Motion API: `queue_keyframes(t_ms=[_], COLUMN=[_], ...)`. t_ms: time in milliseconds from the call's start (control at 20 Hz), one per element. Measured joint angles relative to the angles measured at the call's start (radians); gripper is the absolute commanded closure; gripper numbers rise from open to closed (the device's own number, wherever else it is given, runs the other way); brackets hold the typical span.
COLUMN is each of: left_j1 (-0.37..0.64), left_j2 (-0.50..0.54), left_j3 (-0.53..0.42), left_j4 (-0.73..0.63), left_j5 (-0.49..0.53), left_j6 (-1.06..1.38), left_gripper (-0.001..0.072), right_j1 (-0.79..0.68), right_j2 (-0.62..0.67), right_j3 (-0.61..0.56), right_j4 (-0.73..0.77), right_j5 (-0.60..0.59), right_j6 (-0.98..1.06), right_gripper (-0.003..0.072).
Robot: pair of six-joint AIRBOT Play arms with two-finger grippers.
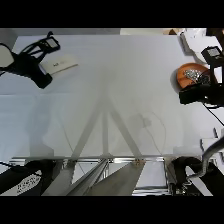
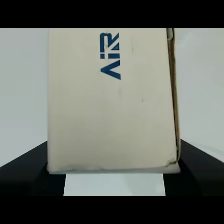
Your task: Fold the box and place the chain.
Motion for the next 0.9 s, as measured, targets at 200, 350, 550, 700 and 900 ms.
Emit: queue_keyframes(t_ms=[200, 350, 550, 700, 900], left_j1=[0.126, 0.216, 0.269, 0.256, 0.233], left_j2=[0.019, 0.024, 0.026, 0.026, -0.015], left_j3=[0.000, -0.001, -0.034, -0.129, -0.281], left_j4=[0.003, -0.015, -0.143, -0.202, -0.232], left_j5=[0.113, 0.259, 0.468, 0.645, 0.797], left_j6=[-0.205, -0.387, -0.481, -0.497, -0.507], left_gripper=[0.0707, 0.0707, 0.0709, 0.0708, 0.0702], right_j1=[0.000, 0.000, 0.000, 0.000, 0.000], right_j2=[0.000, 0.000, 0.000, 0.000, 0.000], right_j3=[0.000, 0.000, 0.000, 0.000, 0.000], right_j4=[0.002, 0.003, 0.013, 0.018, 0.021], right_j5=[0.014, 0.019, 0.021, 0.022, 0.022], right_j6=[0.000, 0.000, 0.000, 0.000, 0.000], right_gripper=[0.0672, 0.0672, 0.0672, 0.0672, 0.0672])
